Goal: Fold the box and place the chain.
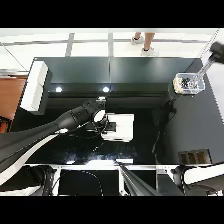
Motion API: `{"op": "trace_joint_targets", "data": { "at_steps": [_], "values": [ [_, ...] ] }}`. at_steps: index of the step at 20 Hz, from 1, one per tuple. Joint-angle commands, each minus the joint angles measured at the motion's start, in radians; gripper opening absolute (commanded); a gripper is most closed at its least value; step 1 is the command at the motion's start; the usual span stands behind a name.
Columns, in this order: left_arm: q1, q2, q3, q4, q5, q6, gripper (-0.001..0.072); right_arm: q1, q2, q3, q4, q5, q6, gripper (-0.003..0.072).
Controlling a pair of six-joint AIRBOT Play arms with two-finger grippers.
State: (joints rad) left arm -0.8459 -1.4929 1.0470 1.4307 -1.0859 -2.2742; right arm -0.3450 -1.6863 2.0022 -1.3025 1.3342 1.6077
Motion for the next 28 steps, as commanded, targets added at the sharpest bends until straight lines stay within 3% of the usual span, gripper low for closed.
{"op": "trace_joint_targets", "data": {
  "at_steps": [1, 7, 13, 18, 23, 28],
  "values": [
    [0.0, 0.0, 0.0, 0.0, 0.002, 0.0, 0.003, 0.0, 0.158, 0.005, 0.179, 0.012, -0.095, 0.0008],
    [0.0, 0.0, 0.0, 0.0, 0.004, 0.0, 0.003, 0.0, 0.374, -0.032, 0.407, 0.06, -0.143, 0.0008],
    [0.0, 0.0, 0.0, 0.0, 0.003, 0.0, 0.003, 0.033, 0.62, -0.243, 0.546, 0.076, -0.196, 0.0008],
    [0.0, 0.0, 0.0, 0.0, 0.004, 0.0, 0.003, 0.228, 0.769, -0.408, 0.538, 0.15, -0.262, 0.0007],
    [0.0, 0.0, 0.0, 0.0, 0.003, 0.0, 0.003, 0.396, 0.803, -0.567, 0.55, 0.226, -0.27, 0.0008],
    [0.0, 0.0, 0.0, 0.0, 0.003, 0.0, 0.003, 0.565, 0.802, -0.815, 0.604, 0.121, -0.269, 0.0008]
  ]
}}
